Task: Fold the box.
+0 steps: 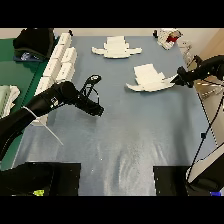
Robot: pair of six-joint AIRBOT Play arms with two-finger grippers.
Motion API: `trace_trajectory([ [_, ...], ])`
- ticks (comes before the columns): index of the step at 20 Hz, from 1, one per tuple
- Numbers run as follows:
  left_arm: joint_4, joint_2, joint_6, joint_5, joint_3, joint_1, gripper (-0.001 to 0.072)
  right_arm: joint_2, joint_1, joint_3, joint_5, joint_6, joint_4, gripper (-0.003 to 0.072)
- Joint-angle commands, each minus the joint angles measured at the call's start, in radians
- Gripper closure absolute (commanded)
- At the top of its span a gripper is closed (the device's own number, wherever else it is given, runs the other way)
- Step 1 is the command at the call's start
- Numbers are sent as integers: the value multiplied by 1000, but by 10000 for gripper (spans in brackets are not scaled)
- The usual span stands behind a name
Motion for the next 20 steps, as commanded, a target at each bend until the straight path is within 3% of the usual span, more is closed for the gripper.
trace_trajectory([
  [1,0,0,0,0,-1,0,699,175,59,-266,32,-33,-2,689],
  [6,0,0,0,0,0,0,699,514,166,-695,233,-28,-2,689],
  [10,0,0,0,0,0,0,699,775,302,-993,425,93,-7,689],
  [13,0,0,0,0,0,0,699,874,412,-1109,493,173,-15,688],
  [16,0,0,0,0,0,0,699,886,502,-1146,502,217,-22,683],
  [17,0,0,0,1,0,0,699,884,518,-1148,502,224,-22,647],
  [19,0,0,0,0,0,0,699,884,526,-1147,499,226,-27,198],
  [20,0,0,0,0,0,0,699,885,517,-1138,483,227,-57,185],
])
